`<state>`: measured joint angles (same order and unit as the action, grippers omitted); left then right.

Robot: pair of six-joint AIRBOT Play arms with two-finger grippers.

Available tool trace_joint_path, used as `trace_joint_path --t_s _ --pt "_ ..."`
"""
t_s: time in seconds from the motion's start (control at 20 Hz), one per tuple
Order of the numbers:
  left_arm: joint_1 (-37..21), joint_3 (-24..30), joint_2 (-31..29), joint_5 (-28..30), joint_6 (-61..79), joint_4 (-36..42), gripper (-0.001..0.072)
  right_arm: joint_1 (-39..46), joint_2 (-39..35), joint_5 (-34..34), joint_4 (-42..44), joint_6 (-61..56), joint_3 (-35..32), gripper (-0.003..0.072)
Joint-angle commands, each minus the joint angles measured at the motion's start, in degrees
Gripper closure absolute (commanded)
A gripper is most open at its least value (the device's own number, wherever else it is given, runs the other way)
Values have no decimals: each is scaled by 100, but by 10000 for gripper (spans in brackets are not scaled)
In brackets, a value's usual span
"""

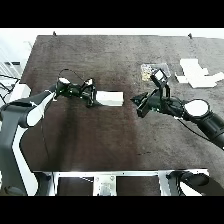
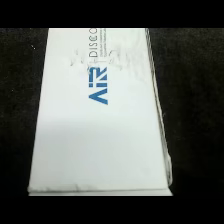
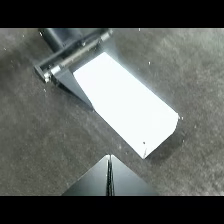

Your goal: Fold the box and place the chain.

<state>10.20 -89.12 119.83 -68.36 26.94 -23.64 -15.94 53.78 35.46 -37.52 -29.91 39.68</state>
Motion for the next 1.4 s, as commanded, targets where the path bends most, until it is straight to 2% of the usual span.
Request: trace_joint_path --t_s 0.0,0.2,0.3,0.5,0.65,0.8,1.05,1.35 --pt "-44 -24 -94 -199 -267 59 690 0 -76 -164 -4 -11 -144 669" --pt "-376 -33 -706 -157 -1207 98 692 0 -76 -162 -2 -13 -144 669" --pt "-697 -33 -1165 212 -1379 149 693 0 -76 -162 -2 -15 -146 669" --pt "-1517 -33 -1882 2059 -2227 164 692 0 -76 -162 -2 -122 -146 669" --pt "-2146 -11 -1976 3558 -3174 197 691 0 -76 -162 0 -122 -146 669" --pt "-2605 9 -1864 4352 -4050 195 692 0 -74 -164 0 -142 -146 669" --pt "-3029 9 -1423 4522 -4395 181 692 -2 -72 -166 0 -142 -146 669" --pt "-3042 9 -938 4533 -4452 151 692 -2 -57 -208 85 -140 -146 669"
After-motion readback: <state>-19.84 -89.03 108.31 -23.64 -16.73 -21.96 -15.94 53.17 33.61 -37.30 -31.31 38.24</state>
